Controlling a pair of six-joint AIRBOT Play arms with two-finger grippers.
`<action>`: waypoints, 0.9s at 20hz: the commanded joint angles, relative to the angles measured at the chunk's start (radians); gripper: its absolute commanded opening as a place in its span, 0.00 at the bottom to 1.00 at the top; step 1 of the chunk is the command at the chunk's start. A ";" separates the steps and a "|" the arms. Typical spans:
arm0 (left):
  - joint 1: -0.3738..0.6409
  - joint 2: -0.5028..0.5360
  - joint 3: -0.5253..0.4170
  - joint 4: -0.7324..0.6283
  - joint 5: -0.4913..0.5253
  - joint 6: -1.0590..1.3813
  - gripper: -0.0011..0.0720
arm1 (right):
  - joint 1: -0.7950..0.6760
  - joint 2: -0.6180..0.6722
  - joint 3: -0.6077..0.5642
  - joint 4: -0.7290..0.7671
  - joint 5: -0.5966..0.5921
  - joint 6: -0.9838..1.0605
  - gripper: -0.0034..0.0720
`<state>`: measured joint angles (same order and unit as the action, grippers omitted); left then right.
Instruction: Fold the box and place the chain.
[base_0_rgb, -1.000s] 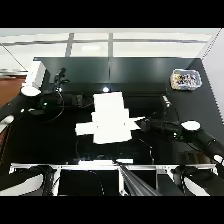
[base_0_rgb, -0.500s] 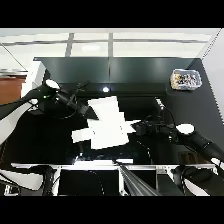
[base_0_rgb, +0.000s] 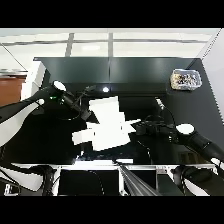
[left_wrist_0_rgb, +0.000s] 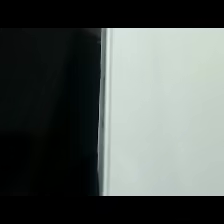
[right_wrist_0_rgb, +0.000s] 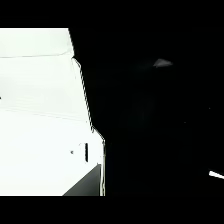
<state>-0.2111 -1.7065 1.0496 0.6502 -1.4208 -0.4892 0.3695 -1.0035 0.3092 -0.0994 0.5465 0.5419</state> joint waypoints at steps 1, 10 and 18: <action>0.001 -0.001 0.011 0.005 0.011 0.042 0.05 | -0.007 0.001 0.005 -0.049 0.008 -0.001 0.58; -0.122 0.251 -0.103 0.065 0.368 0.255 0.04 | -0.125 0.090 0.365 -0.656 0.508 -0.027 0.98; -0.200 0.238 -0.122 0.068 0.524 0.547 0.05 | 0.013 0.060 0.328 -0.851 0.324 -0.264 0.98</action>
<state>-0.3870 -1.4475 0.9325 0.7113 -0.9493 -0.0166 0.3328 -0.9287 0.6476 -0.8474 0.9272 0.3855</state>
